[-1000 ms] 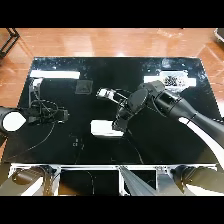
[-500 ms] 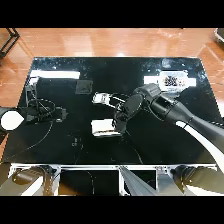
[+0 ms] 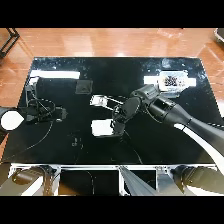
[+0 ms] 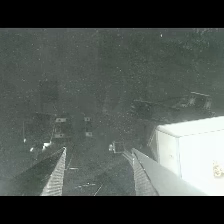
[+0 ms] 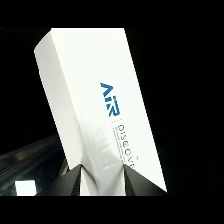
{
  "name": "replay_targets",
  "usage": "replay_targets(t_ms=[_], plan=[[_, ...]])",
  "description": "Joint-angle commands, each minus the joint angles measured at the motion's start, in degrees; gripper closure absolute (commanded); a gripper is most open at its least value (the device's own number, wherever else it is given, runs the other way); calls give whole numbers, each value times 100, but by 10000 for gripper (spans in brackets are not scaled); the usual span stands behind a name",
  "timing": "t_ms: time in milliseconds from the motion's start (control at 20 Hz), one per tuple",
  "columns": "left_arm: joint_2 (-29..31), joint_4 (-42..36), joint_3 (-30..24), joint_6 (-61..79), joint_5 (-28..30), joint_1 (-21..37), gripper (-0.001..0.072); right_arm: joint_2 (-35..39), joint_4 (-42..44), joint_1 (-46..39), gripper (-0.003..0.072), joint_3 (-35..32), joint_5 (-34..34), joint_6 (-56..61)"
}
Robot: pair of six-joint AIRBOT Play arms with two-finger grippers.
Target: Fold the box and place the chain.
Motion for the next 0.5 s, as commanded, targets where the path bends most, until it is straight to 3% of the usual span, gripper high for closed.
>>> replay_targets(t_ms=[0,50,150,450], plan=[[-44,-2,-2,-4,2,4,200,-4,-116,35,392,0,57,70],[-70,-2,-2,-4,2,2,200,-4,-157,46,393,0,83,70],[-116,-2,-2,-4,2,4,200,-4,-177,46,509,0,127,68],[-138,-4,-2,-4,63,2,200,-4,-177,46,509,0,157,85]])
